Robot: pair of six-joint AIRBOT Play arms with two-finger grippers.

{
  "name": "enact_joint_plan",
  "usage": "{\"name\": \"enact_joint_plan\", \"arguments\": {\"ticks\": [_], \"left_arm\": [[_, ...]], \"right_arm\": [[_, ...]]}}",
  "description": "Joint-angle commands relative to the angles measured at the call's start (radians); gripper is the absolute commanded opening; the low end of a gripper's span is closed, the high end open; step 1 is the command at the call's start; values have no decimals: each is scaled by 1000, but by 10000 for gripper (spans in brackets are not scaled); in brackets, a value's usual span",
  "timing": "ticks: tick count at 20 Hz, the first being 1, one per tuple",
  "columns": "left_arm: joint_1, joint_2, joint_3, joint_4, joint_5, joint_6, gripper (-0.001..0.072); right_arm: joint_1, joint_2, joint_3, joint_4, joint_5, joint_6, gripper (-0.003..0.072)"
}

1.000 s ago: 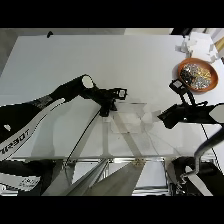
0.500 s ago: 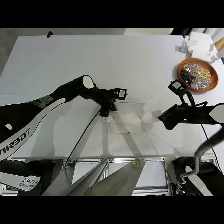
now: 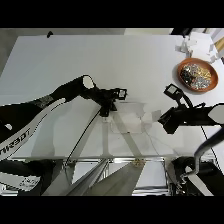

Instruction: Fold the box and place the chain.

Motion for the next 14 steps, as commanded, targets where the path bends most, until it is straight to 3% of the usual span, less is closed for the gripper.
{"name": "enact_joint_plan", "arguments": {"ticks": [1, 8, 9, 10, 11, 14], "left_arm": [[0, 0, 1, 0, 3, 1, 15], [0, 0, 1, 0, 4, 1, 15], [0, 0, 1, 0, 4, 1, 15], [0, 0, 1, 0, 4, 1, 15], [0, 0, 1, 0, 4, 1, 15], [-1, 0, 1, 0, 4, 1, 15]], "right_arm": [[82, -2, 0, 1, 37, -186, 23], [320, -106, -55, -71, -124, -210, 34], [336, -130, -63, -88, -142, -210, 218], [347, -151, -64, -106, -158, -210, 466], [349, -161, -64, -108, -163, -212, 606], [333, -162, -72, -58, -169, -235, 608]]}}
